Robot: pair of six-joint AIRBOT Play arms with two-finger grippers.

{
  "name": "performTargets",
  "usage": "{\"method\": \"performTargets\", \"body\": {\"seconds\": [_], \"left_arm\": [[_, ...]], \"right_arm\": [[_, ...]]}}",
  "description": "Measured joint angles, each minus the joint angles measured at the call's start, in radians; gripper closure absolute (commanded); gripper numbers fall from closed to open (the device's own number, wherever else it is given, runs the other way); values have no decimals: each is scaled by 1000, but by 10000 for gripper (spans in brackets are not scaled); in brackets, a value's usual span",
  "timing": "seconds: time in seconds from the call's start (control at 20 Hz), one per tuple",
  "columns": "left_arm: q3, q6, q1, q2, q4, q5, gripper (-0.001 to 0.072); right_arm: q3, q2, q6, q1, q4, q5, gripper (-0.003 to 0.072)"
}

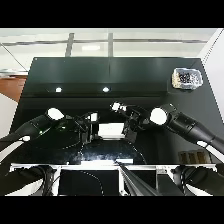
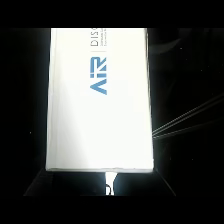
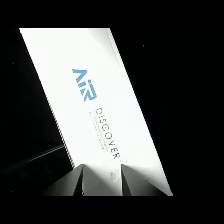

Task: Fold the box and place the chain.

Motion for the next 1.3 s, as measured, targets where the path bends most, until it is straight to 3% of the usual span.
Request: {"method": "performTargets", "body": {"seconds": [0.15, 0.2, 0.25, 0.3, 0.35, 0.55, 0.95, 1.3], "left_arm": [[0, 1, 0, 0, 0, 0, 205], [0, 1, 0, 0, 0, 0, 206], [0, 1, 0, 0, 0, 0, 205], [0, 1, 0, 0, 0, 0, 205], [0, 1, 0, 0, 0, 0, 205], [0, 1, 0, 0, 0, 0, 205], [0, 0, 0, 0, 0, 0, 205], [0, 0, 0, 0, 0, 0, 205]], "right_arm": [[0, 16, 18, 0, -2, 12, 412], [0, 25, 27, 0, -2, 17, 460], [2, 34, 40, 0, -2, 23, 461], [8, 43, 56, 0, -2, 29, 500], [13, 53, 78, 0, -1, 39, 678], [14, 81, 230, -16, 61, 61, 670], [-134, 34, 267, -112, 541, -50, 666], [-158, -72, 264, -123, 619, -98, 658]]}}
